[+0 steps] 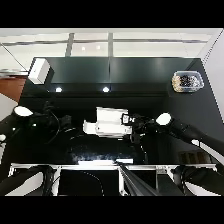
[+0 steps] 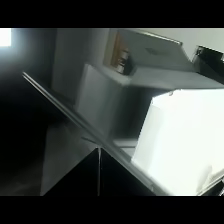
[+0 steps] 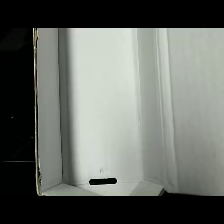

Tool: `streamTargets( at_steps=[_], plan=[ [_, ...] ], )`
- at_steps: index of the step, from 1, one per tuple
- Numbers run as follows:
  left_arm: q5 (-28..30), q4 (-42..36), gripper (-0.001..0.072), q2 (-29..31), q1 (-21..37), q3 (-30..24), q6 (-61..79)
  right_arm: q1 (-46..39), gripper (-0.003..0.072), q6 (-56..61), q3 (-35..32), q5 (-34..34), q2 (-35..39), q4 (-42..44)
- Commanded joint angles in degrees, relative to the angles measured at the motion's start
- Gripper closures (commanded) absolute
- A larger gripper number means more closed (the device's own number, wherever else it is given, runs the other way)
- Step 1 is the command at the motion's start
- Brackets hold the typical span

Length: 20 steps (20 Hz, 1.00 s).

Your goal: Fold the box and place the chain.

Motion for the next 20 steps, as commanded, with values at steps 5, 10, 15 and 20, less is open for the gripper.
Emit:
streamTargets(
  at_steps=[5,10,15,20],
  plan=[
    [3.9,-6.8,0.068,-8.2,-8.8,0.7,2.8,0.0,0.015,0.0,0.0,0.0,0.0,0.0],
    [6.1,-9.7,0.0679,-8.2,-12.2,1.5,2.9,0.0,0.015,0.0,0.0,0.0,0.0,0.0],
    [-2.8,-9.6,0.0662,-8.1,-11.9,4.6,3.7,0.0,0.015,0.0,0.0,0.0,0.0,0.0],
    [-5.1,-9.6,0.0217,-7.8,-11.9,7.5,3.7,0.0,0.015,0.0,0.0,0.0,0.0,0.0]
  ],
)
